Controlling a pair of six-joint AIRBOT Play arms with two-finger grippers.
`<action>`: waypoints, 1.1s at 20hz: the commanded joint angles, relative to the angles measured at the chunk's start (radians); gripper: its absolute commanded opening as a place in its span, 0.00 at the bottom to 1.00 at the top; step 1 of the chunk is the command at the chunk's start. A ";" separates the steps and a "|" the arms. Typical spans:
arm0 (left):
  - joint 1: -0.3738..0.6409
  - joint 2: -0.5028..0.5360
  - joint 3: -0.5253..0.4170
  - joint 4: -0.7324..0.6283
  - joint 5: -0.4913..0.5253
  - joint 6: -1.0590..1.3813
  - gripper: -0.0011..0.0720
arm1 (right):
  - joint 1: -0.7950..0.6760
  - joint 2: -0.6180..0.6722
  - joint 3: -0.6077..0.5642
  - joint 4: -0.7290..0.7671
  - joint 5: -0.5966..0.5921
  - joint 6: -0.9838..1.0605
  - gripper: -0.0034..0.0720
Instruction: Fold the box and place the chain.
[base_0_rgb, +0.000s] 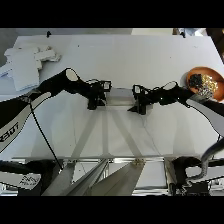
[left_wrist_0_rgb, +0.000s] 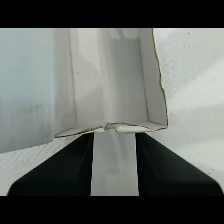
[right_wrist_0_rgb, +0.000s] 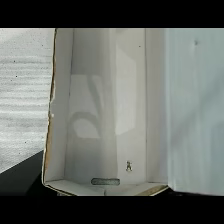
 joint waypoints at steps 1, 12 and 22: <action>0.000 -0.001 0.000 -0.044 0.017 0.001 0.28 | 0.000 0.001 0.001 0.000 0.000 0.000 0.58; 0.000 -0.001 0.000 -0.088 0.005 0.000 0.73 | 0.000 0.001 0.001 0.000 0.000 0.000 0.58; 0.050 0.033 0.000 -0.084 -0.115 -0.003 0.28 | 0.000 0.001 0.001 0.000 0.000 0.000 0.58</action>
